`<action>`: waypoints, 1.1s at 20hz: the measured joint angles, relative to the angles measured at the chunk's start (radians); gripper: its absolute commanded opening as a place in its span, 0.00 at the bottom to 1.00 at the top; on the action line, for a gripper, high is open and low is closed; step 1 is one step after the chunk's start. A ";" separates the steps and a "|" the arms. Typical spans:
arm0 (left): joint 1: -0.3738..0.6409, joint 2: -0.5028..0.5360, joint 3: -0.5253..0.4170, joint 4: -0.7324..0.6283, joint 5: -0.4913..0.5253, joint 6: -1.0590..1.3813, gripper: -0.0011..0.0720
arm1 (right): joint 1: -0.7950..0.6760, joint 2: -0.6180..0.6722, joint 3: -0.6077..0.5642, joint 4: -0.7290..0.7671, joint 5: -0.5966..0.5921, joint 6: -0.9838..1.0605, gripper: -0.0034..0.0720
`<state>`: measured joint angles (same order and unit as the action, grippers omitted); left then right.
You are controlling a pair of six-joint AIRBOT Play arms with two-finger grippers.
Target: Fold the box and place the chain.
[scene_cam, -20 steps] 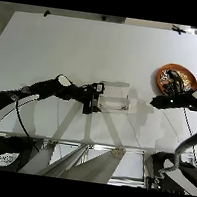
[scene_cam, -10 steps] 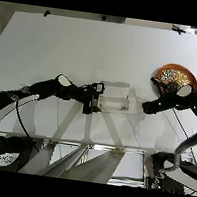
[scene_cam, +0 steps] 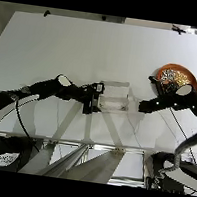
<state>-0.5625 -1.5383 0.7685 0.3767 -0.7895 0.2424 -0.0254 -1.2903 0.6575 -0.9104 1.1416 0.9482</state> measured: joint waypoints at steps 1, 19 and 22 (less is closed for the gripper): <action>0.000 0.000 0.000 0.000 0.000 0.000 0.52 | 0.000 0.000 0.000 0.008 0.006 -0.003 0.12; 0.000 0.000 0.000 0.000 0.000 0.000 0.52 | 0.000 0.058 0.000 0.110 0.052 -0.027 0.44; 0.000 0.000 0.000 0.000 0.000 0.000 0.52 | 0.003 0.058 0.000 0.132 0.058 -0.047 0.53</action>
<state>-0.5625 -1.5383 0.7685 0.3767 -0.7898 0.2424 -0.0223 -1.2327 0.6575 -0.7784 1.1995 0.9009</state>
